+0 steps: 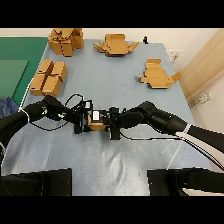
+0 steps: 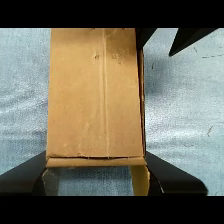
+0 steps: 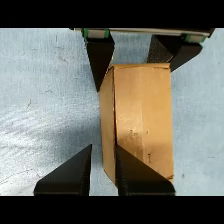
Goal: Fold the box.
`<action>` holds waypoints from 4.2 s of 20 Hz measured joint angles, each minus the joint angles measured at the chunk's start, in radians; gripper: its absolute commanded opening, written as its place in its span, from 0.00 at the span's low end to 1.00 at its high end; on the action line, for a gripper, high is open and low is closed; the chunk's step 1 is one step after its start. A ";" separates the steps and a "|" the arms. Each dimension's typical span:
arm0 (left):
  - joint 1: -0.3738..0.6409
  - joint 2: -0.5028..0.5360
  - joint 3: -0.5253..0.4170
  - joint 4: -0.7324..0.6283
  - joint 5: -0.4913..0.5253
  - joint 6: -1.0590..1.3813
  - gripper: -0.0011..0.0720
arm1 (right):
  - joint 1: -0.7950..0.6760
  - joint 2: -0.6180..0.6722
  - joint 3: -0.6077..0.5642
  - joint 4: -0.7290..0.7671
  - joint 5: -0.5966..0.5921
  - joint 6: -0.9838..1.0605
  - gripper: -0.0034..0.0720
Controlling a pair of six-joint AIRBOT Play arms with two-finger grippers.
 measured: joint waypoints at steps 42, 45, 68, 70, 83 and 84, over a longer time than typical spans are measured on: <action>0.010 0.116 0.102 -0.082 0.108 -0.245 0.03 | -0.143 0.373 -0.054 -0.336 0.054 0.645 0.05; 0.069 0.204 0.161 -0.054 0.303 -0.438 0.03 | -0.199 0.451 -0.103 -0.394 0.029 0.706 0.05; 0.606 -0.063 0.380 0.162 0.383 -0.838 0.03 | -0.267 0.488 -0.158 -0.403 -0.014 0.767 0.05; 0.600 -0.077 0.394 0.161 0.380 -0.860 0.03 | -0.267 0.487 -0.158 -0.397 -0.016 0.768 0.05; 0.563 -0.128 0.409 0.165 0.377 -0.940 0.16 | -0.268 0.463 -0.158 -0.388 -0.018 0.768 0.06; 0.562 -0.129 0.409 0.166 0.377 -0.940 0.58 | -0.267 0.461 -0.158 -0.388 -0.018 0.768 0.05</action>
